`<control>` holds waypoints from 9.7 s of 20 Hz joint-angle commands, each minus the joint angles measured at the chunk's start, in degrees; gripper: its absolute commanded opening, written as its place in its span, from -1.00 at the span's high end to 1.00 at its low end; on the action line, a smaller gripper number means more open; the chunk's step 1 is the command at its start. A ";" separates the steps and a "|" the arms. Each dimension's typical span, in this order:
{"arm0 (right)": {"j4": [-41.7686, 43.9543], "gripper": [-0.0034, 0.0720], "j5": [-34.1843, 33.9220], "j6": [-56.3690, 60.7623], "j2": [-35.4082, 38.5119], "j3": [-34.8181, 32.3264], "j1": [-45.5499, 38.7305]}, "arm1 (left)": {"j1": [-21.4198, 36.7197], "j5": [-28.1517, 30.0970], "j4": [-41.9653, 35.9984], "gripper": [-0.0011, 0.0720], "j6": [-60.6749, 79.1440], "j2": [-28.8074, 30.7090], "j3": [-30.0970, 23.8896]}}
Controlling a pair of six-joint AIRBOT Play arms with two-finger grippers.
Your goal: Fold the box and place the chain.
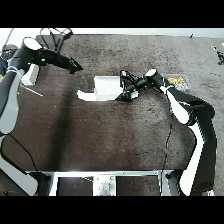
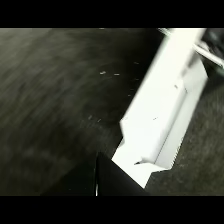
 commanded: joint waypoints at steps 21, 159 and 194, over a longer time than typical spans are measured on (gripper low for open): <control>0.02 -0.29 0.04 0.02 -0.02 0.02 0.04 | 0.39 12.94 -11.30 0.94 -20.37 2.58 -34.77; 0.00 -0.29 0.04 0.00 -0.02 0.02 0.04 | -2.64 -4.70 -13.57 -1.00 53.96 -13.68 -8.63; 0.00 -0.29 0.04 0.00 0.00 0.02 0.02 | -6.38 0.07 -22.32 -1.00 58.12 -20.00 -8.57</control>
